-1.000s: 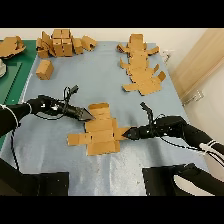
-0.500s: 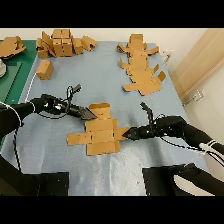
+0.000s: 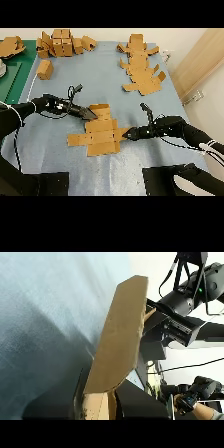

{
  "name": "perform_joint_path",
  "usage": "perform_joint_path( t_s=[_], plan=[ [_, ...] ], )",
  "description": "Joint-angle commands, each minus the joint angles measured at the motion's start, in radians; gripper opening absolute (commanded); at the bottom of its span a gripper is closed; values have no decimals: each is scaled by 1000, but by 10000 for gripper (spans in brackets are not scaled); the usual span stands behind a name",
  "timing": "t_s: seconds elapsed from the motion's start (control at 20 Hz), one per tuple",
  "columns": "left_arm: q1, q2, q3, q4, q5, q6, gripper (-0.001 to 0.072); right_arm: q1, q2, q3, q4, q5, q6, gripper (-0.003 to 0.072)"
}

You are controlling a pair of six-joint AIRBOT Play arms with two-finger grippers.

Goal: Fold the box.

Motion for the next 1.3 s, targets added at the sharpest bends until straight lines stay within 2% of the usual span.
perform_joint_path(
  t_s=[0.0, 1.15, 1.2, 1.25],
  plan=[
    [-26, 0, 1, 25, 3, 3, 223, -1, -1, 0, 0, 0, 0, -1],
    [-9, 0, 7, 19, 25, 0, 221, -1, -1, 0, -3, 4, 0, -1],
    [-9, 0, 7, 21, 25, 0, 146, -1, -1, 0, -3, 4, 0, 0],
    [-8, 0, 7, 27, 23, 11, 12, -1, -1, 0, -3, 5, 0, 0]
  ],
)
